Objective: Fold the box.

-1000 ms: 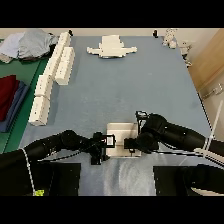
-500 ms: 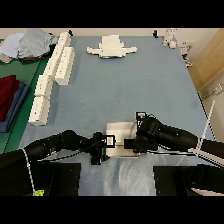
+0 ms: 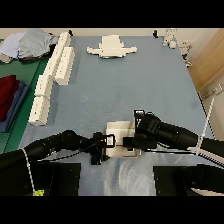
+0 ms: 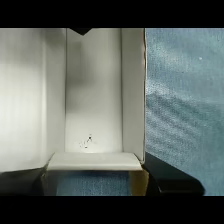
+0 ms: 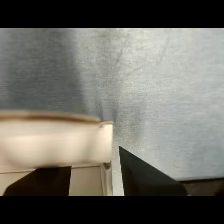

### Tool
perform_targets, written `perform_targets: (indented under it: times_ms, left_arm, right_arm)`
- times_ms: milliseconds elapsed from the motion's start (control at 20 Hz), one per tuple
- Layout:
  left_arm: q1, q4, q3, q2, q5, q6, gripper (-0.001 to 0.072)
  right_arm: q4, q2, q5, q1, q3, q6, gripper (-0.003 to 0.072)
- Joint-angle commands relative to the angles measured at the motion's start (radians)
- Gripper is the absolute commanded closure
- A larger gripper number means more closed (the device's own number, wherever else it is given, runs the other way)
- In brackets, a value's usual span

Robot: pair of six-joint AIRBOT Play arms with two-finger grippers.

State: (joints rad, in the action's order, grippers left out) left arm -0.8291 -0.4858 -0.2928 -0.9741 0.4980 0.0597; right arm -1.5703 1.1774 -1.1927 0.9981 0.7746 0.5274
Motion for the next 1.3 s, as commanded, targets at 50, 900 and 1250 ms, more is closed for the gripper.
perform_targets:
  times_ms: [50, 900, 1250]
  left_arm:
    - [0.0, 0.0, 0.0, 0.001, 0.0, 0.0, 0.0335]
    - [0.0, 0.0, 0.0, 0.001, 0.0, 0.0, 0.0335]
    - [0.0, 0.0, 0.0, 0.001, 0.0, 0.0, 0.0335]
  right_arm:
    - [0.033, -0.003, -0.191, 0.0, 0.108, 0.087, 0.0223]
    - [-0.69, 0.082, -0.043, -0.872, 0.032, 1.08, 0.0685]
    - [-1.1, 0.346, -0.463, -0.867, 0.087, 1.559, 0.0685]
